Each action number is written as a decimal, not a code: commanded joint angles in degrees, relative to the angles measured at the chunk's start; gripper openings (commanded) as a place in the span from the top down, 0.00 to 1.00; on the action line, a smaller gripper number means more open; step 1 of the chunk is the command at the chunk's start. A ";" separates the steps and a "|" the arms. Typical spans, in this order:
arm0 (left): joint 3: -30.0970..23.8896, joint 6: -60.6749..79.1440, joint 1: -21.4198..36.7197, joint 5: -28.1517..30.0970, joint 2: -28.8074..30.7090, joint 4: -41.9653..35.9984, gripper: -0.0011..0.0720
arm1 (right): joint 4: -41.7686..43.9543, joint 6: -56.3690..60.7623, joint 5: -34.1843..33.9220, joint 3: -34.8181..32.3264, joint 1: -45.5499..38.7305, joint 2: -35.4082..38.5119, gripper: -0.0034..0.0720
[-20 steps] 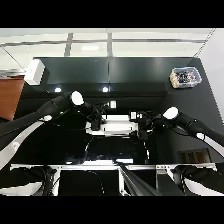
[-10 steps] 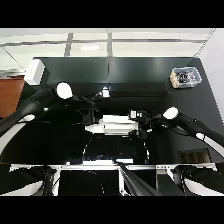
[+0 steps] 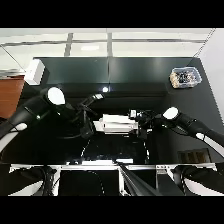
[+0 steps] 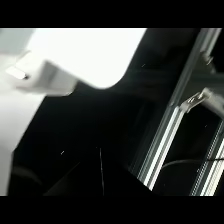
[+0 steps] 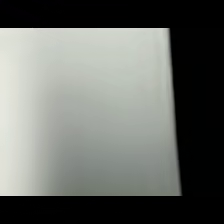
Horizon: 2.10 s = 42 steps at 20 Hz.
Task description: Fold the box and place the chain.
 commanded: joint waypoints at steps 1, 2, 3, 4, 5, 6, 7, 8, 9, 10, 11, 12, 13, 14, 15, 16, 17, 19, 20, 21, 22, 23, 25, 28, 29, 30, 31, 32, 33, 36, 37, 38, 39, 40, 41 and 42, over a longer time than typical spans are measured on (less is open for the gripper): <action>-5.20 1.99 -4.85 13.22 0.17 -9.60 0.95 | -0.02 0.02 0.09 -0.02 0.07 0.00 0.42; -5.20 4.52 -5.62 17.99 0.20 -13.75 0.95 | -0.04 0.02 0.09 -0.02 0.07 0.00 0.42; -5.18 7.58 -5.73 22.93 0.17 -17.27 0.95 | -0.04 0.02 0.09 -0.02 0.07 0.00 0.42; -5.18 9.46 -5.66 28.61 0.17 -19.91 0.95 | -0.04 0.02 0.09 -0.02 0.07 0.00 0.42; -5.16 10.51 -5.38 33.68 0.17 -21.73 0.95 | -0.02 0.02 0.09 -0.02 0.07 0.00 0.42; -5.16 11.19 -5.16 38.27 0.17 -23.54 0.95 | -0.04 0.02 0.09 -0.02 0.07 0.00 0.42; -5.16 11.19 -4.81 41.38 0.17 -24.59 0.95 | -0.04 0.02 0.09 -0.02 0.07 0.00 0.42; -5.16 10.34 -4.37 42.62 0.07 -24.70 0.95 | -0.02 0.02 0.09 -0.02 0.07 0.00 0.42; -5.16 9.92 -3.87 42.60 -0.26 -24.37 0.95 | -0.04 0.02 0.09 -0.02 0.07 0.00 0.42; -5.16 9.94 -3.54 42.36 -0.79 -23.21 0.95 | -0.02 0.02 0.07 -0.02 0.07 0.00 0.42; -5.16 9.92 -3.56 42.51 -1.38 -21.09 0.95 | -0.04 0.02 0.07 -0.02 0.07 0.00 0.42; -5.16 9.92 -3.56 42.73 -2.05 -18.95 0.95 | -0.02 0.02 0.07 -0.02 0.07 0.00 0.42; -5.16 9.92 -3.56 42.62 -2.86 -17.44 0.95 | -0.04 0.02 0.07 -0.02 0.07 0.00 0.42; -5.16 9.90 -3.56 42.27 -3.65 -16.44 0.95 | -0.02 0.02 0.07 -0.02 0.07 0.00 0.42; -5.16 9.92 -3.56 41.62 -4.59 -16.28 0.95 | -0.04 0.02 0.07 -0.02 0.07 0.00 0.42; -5.16 9.92 -3.56 40.85 -5.40 -16.28 0.95 | -0.04 0.02 0.07 -0.02 0.07 0.00 0.42; -5.16 9.92 -3.56 40.33 -5.99 -16.28 0.95 | -0.02 0.02 0.07 -0.02 0.07 0.00 0.42; -5.16 9.92 -3.58 40.35 -6.56 -16.33 0.95 | -0.02 0.02 0.07 -0.04 0.07 0.00 0.42; -5.16 9.92 -3.56 40.33 -6.67 -16.31 0.95 | -0.04 0.02 0.07 -0.02 0.07 0.00 0.42; -5.16 9.92 -3.56 40.22 -6.91 -16.26 0.95 | -0.02 0.02 0.07 -0.04 0.07 0.00 0.42; -5.16 9.79 -3.56 39.56 -7.37 -16.35 0.95 | -0.04 0.02 0.07 -0.02 0.07 0.00 0.42; -5.16 8.52 -3.56 38.12 -8.22 -16.28 0.95 | -0.02 0.02 0.04 -0.02 0.07 0.00 0.42; -5.16 8.68 -2.99 34.95 -9.51 -15.76 0.95 | -0.02 0.02 0.04 -0.02 0.07 0.00 0.42; -4.26 8.68 -1.62 35.23 -8.04 -14.58 0.95 | -0.02 0.02 0.04 -0.02 0.07 0.00 0.42; -3.45 8.66 -0.63 34.71 -7.08 -13.97 0.95 | -0.02 0.02 0.04 -0.02 0.07 0.00 0.42; -2.82 8.61 0.37 33.66 -5.77 -13.00 0.95 | -0.02 0.02 0.04 -0.02 0.07 0.00 0.42; -2.60 8.57 1.66 32.39 -3.69 -11.98 0.95 | -0.02 0.02 0.04 -0.02 0.07 0.00 0.42; -2.60 8.50 2.95 30.77 -1.36 -10.58 0.95 | -0.02 0.02 0.04 -0.02 0.07 0.00 0.42; -2.64 8.41 4.39 28.30 1.42 -9.44 0.95 | -0.02 0.02 0.04 -0.02 0.07 0.00 0.42; -4.85 9.14 8.04 22.97 9.75 -7.06 0.95 | -0.02 0.02 0.04 -0.02 0.07 0.00 0.42; -6.62 10.86 8.52 22.73 11.74 -7.48 0.95 | -0.02 0.02 0.04 -0.02 0.07 0.00 0.42; -8.33 15.72 8.35 20.79 12.76 -7.56 0.95 | -0.02 0.02 0.04 -0.02 0.07 0.00 0.42; -9.66 24.15 7.80 16.76 12.81 -7.34 0.95 | -0.02 0.02 0.04 -0.02 0.07 0.00 0.42; -10.54 32.22 7.30 14.32 12.46 -7.08 0.91 | -0.02 0.02 0.04 -0.02 0.07 0.00 0.42; -11.26 40.24 6.49 14.27 12.00 -6.82 0.49 | -0.02 0.02 0.07 -0.02 0.07 0.00 0.42; -11.37 44.04 5.57 15.89 11.17 -6.03 0.00 | -0.02 0.02 0.07 -0.02 0.07 0.00 0.42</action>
